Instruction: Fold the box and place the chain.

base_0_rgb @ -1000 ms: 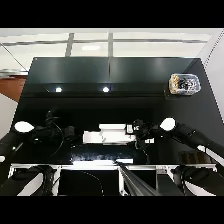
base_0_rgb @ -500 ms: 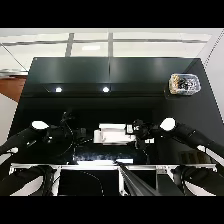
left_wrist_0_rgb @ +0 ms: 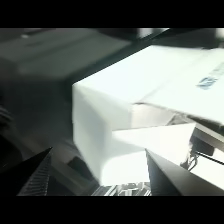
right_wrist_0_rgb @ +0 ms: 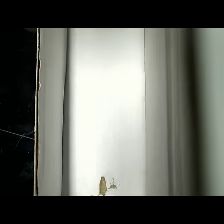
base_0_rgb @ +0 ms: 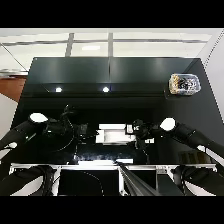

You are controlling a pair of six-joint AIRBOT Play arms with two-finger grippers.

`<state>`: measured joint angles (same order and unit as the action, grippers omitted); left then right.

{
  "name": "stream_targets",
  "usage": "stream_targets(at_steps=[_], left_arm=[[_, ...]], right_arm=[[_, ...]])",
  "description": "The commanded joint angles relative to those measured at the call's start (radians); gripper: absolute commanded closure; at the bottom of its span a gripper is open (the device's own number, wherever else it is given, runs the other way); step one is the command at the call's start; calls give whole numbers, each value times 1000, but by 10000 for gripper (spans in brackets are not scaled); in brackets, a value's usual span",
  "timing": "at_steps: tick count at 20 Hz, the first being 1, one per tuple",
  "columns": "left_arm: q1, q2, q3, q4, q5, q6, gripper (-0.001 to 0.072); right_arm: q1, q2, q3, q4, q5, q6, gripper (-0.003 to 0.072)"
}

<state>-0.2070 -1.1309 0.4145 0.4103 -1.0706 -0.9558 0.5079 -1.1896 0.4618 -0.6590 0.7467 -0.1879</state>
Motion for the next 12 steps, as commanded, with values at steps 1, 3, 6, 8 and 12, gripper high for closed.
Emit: stream_targets(at_steps=[1, 3, 6, 8, 12], left_arm=[[-10, 3, 21, -2, -35, -8, -2], [-61, 3, 21, -3, -1, -20, 0], [-187, 3, 21, -3, 136, -76, 3], [-244, 3, 21, -3, 204, -126, 3], [-304, 3, 21, -1, 277, -183, 5]], right_arm=[[1, -1, -1, 0, 0, 0, 155], [1, -1, -1, 1, -1, 0, 155], [1, -1, -1, 2, -5, 4, 155], [1, -1, -1, 4, -8, 5, 155], [1, -1, -1, 4, -8, 5, 155]])
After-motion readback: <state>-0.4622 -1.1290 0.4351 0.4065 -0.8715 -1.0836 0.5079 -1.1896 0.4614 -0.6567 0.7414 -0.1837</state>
